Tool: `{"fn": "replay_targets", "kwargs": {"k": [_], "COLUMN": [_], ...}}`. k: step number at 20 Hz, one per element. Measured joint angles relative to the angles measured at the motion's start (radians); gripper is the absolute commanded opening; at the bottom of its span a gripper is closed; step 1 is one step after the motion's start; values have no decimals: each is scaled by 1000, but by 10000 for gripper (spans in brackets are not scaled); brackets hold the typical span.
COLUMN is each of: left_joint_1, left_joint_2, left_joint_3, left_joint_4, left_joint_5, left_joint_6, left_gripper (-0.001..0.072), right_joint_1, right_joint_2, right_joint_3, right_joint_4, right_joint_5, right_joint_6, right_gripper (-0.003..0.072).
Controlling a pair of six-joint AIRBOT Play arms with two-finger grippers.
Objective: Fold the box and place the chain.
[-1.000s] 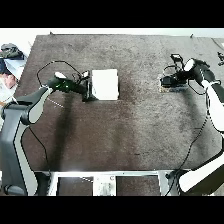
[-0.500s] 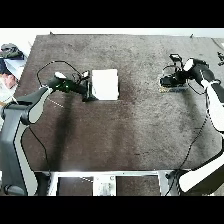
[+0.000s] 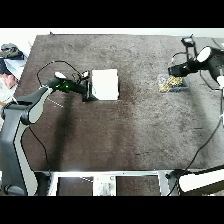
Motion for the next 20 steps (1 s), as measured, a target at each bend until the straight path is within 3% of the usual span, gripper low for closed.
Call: {"fn": "replay_targets", "kwargs": {"k": [9,14,20], "left_joint_1": [0,0,0], "left_joint_2": [0,0,0], "left_joint_3": [0,0,0], "left_joint_4": [0,0,0], "left_joint_5": [0,0,0], "left_joint_6": [0,0,0], "left_gripper": [344,344,344], "right_joint_1": [115,287,483], "right_joint_2": [377,422,359], "right_joint_3": [39,103,118], "right_joint_4": [193,214,220], "right_joint_5": [-219,-294,-316], "right_joint_6": [-129,-161,-171], "right_gripper": [-6,-6,-6]}}
